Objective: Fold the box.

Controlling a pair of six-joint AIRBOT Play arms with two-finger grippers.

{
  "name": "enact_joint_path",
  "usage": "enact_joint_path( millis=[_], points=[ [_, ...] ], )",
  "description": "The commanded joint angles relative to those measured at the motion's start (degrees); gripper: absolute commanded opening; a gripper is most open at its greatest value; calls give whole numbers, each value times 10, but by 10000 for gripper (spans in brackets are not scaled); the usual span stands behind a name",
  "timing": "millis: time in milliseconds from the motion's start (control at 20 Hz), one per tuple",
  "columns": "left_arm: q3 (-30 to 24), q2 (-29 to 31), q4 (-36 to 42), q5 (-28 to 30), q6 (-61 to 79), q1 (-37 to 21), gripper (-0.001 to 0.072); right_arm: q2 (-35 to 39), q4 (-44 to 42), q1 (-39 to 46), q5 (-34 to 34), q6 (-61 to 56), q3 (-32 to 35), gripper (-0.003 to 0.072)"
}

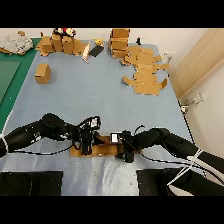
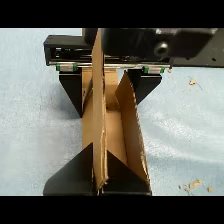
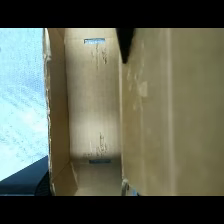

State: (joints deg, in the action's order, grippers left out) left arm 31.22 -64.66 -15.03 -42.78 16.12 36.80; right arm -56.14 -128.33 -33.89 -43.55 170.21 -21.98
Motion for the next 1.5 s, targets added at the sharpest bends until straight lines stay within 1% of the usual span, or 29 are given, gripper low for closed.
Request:
enact_joint_path(
  millis=[0, 50, 100, 200, 300, 450, 500, 550, 600, 650, 700, 750, 800, 850, 900, 950, 1050, 1150, 1200, 1350, 1450],
  points=[
    [0, 2, -8, 39, -40, -1, 193, 0, 0, -1, 0, 0, 0, 595],
    [0, 4, -9, 47, -63, -1, 439, 0, 0, -1, 0, 0, 0, 595],
    [0, 7, -9, 52, -86, -1, 470, 0, 0, -1, 0, 0, 0, 595],
    [0, 16, -41, 53, -102, -1, 471, 0, 0, -1, 0, 0, 0, 595],
    [0, 30, -101, 51, -160, -1, 472, 0, 0, -1, 0, 0, 0, 595],
    [0, 77, -238, 46, -300, -1, 474, 0, 0, -1, 0, 0, 0, 595],
    [0, 98, -289, 43, -352, -1, 535, 0, 0, -1, 0, 0, 0, 595],
    [0, 121, -344, 34, -414, -1, 621, 0, 0, -1, 0, 0, 0, 595],
    [0, 143, -389, 17, -481, -1, 621, 0, 0, -1, 0, 0, 0, 595],
    [0, 167, -422, -11, -551, -1, 620, 0, 0, -1, 0, 0, 0, 595],
    [0, 188, -429, -46, -613, -1, 617, 0, 0, -1, 0, 0, 0, 595],
    [0, 203, -419, -77, -679, 1, 501, 0, 0, -1, 0, 0, 0, 595],
    [0, 214, -400, -114, -744, 7, 175, 0, 0, -1, 0, 0, 0, 595],
    [0, 218, -383, -137, -770, 17, 10, 0, 0, -1, 0, 0, 0, 595],
    [0, 217, -358, -141, -808, 33, 11, 0, 0, -1, 0, 0, 0, 595],
    [0, 216, -327, -125, -844, 50, 10, 0, 0, -1, 0, 0, 0, 595],
    [0, 202, -260, -47, -869, 81, 11, 0, 0, 0, 0, 0, 0, 595],
    [1, 170, -211, 35, -884, 84, 11, 0, 0, -1, 0, 0, 0, 595],
    [3, 150, -195, 60, -884, 81, 11, 0, 0, 0, 0, 0, 0, 595],
    [9, 96, -179, 85, -884, 63, 11, 0, 0, -1, 0, 0, 0, 595],
    [15, 73, -170, 92, -884, 49, 11, 0, 0, -1, 0, 0, 0, 595]
  ],
)
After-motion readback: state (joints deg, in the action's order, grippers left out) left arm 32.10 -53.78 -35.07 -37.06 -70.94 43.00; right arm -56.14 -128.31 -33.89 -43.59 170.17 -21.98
